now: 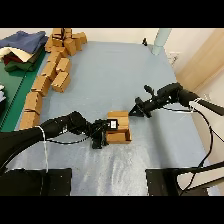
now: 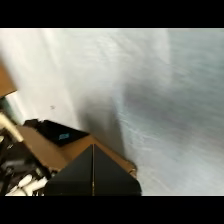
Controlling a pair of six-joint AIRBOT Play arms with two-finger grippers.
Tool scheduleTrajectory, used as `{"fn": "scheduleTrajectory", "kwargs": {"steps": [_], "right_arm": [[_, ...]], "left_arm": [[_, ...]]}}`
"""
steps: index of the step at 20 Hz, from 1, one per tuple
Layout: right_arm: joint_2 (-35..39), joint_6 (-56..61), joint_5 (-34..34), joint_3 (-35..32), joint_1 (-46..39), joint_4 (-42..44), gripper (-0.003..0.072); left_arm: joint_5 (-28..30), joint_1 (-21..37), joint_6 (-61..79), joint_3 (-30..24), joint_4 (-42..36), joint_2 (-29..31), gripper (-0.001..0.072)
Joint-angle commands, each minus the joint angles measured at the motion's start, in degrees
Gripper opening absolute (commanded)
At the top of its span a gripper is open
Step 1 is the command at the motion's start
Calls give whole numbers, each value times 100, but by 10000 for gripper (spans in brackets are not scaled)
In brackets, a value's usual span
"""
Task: Fold the box.
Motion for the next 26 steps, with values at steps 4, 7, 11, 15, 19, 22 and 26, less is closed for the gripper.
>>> {"fn": "scheduleTrajectory", "kwargs": {"steps": [4, 7, 11, 15, 19, 22, 26], "right_arm": [[-61, -1768, -1193, -61, -98, 863, 4], [264, -2131, -1152, -535, 83, 822, 4], [981, -2306, -380, -1152, 702, 313, 4], [1777, -2286, 481, -1386, 1419, -415, 4], [2496, -2105, 1421, -1569, 2146, -1080, 4], [3005, -1781, 2194, -1698, 2863, -1987, 4], [3475, -1340, 3134, -2024, 3707, -3338, 3]], "left_arm": [[-9, -4, 2, 2, 0, -4, 528], [-2, -2, 2, 2, 0, -4, 527], [-7, -4, 0, 2, 0, -4, 528], [-7, -4, 2, 2, 0, -4, 528], [-7, -4, 2, 2, 0, -4, 528], [-7, -4, 2, 2, 0, -4, 528], [-7, -7, 0, 2, 0, -4, 528]]}}
